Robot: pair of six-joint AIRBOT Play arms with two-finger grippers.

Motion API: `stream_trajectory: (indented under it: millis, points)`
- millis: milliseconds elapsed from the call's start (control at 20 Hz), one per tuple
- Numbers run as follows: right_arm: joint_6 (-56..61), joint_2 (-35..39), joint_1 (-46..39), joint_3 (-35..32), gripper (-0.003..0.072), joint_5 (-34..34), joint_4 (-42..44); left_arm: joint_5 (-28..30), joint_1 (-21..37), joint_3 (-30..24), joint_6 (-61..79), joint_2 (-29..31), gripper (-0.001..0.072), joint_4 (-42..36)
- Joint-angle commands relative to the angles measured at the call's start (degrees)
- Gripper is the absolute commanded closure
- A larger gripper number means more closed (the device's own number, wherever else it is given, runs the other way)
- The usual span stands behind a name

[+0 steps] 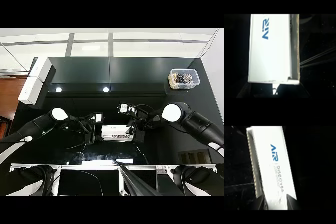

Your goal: Fold the box and place the chain.

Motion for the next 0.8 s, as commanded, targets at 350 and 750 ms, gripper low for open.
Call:
stream_trajectory:
  millis: [350,750]
  points:
    - [0.31,0.02,0.39,-1.86,0.038,-2.1,1.14,-0.11,0.0,0.02,0.04,0.04,0.0321,0.04]
    - [0.33,0.02,0.39,-1.86,0.0379,0.04,0.96,-0.11,0.0,0.02,0.04,0.04,0.0321,0.04]
